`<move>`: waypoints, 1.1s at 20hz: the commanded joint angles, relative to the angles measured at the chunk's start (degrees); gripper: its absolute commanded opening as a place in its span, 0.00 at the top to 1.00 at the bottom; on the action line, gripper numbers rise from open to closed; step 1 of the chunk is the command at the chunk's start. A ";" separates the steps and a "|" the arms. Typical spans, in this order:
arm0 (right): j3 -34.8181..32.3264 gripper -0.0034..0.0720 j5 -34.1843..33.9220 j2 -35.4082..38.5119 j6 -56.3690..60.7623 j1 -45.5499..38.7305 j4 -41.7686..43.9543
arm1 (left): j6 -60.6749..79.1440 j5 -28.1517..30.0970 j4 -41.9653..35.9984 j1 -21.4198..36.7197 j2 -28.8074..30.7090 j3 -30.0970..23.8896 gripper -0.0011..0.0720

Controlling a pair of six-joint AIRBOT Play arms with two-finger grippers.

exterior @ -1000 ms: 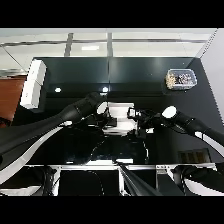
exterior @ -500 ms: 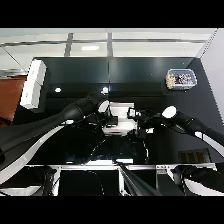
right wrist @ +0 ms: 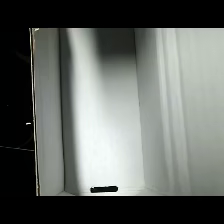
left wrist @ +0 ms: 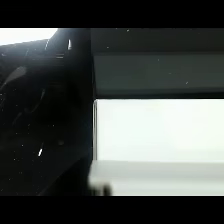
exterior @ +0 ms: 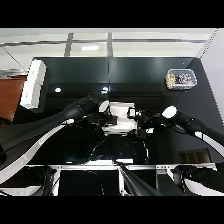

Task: Fold the box and place the chain.

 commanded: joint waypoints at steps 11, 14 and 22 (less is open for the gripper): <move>1.55 0.01 3.15 2.16 10.19 -0.20 -6.25 | 0.37 -0.28 -0.24 0.02 -0.04 0.02 0.95; 2.40 0.01 7.56 7.69 14.99 -1.29 -15.96 | 0.37 -0.26 -0.24 0.02 -0.04 0.02 0.95; 2.34 0.24 9.01 9.55 9.51 -2.34 -14.47 | 0.35 -0.46 -0.26 0.02 -0.04 0.02 0.95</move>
